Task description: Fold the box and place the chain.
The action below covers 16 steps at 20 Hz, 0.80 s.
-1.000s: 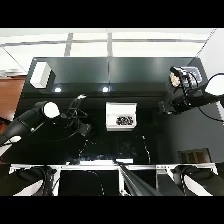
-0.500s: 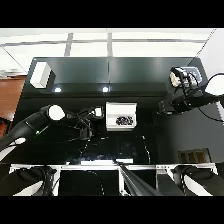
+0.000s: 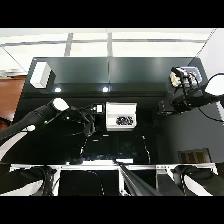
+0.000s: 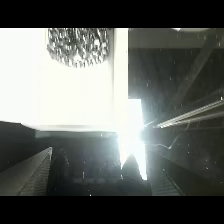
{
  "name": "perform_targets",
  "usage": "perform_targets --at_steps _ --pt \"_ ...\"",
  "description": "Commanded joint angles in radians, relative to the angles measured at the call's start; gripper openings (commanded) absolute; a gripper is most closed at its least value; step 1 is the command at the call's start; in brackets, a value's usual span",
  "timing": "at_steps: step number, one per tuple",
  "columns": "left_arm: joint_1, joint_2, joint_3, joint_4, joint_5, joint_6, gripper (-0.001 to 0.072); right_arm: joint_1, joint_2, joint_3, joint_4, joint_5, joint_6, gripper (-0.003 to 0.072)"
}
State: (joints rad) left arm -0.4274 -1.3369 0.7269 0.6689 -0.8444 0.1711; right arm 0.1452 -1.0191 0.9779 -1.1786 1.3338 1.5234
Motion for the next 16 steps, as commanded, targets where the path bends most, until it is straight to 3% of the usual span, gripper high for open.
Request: perform_targets --at_steps 1,11,16 --pt "0.002 -0.026 0.005 -0.047 0.003 0.039 0.0717 0.000 0.001 -0.001 0.000 -0.006 0.003 0.0285" --pt "-0.028 -0.068 0.010 -0.089 0.084 0.039 0.0717 0.000 0.001 -0.001 0.009 -0.016 0.003 0.0285" --pt "-0.051 -0.114 0.074 -0.079 0.073 0.039 0.0716 0.000 0.001 -0.001 0.026 -0.045 0.003 0.0285"
